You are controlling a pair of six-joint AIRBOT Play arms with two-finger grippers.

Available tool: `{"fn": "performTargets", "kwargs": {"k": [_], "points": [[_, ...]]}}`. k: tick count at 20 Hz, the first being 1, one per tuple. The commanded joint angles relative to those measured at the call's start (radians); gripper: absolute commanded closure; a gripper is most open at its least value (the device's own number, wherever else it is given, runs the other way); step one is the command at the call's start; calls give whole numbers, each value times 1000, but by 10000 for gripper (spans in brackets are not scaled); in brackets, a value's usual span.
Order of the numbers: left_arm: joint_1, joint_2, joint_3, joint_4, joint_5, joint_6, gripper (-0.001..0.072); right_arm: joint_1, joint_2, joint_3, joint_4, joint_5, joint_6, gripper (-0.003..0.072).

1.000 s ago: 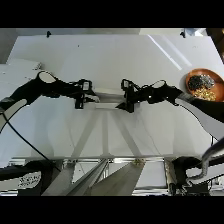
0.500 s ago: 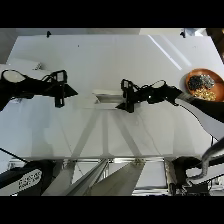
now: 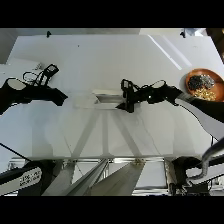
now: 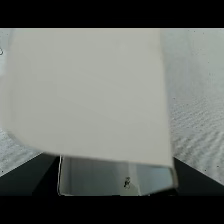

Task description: Fold the box and place the chain.

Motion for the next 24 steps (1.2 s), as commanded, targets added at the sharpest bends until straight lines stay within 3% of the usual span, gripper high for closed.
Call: {"fn": "performTargets", "kwargs": {"k": [1,6,11,24], "points": [[-49,-41,-3,56,0,-222,708,0,0,1,0,0,0,272],[-120,-88,-3,35,-41,-290,707,0,0,1,0,0,0,272],[-124,-91,-2,-127,-81,-275,706,0,0,1,0,0,0,272],[-196,-120,-3,-217,-38,-254,706,0,0,1,0,0,0,272]]}}
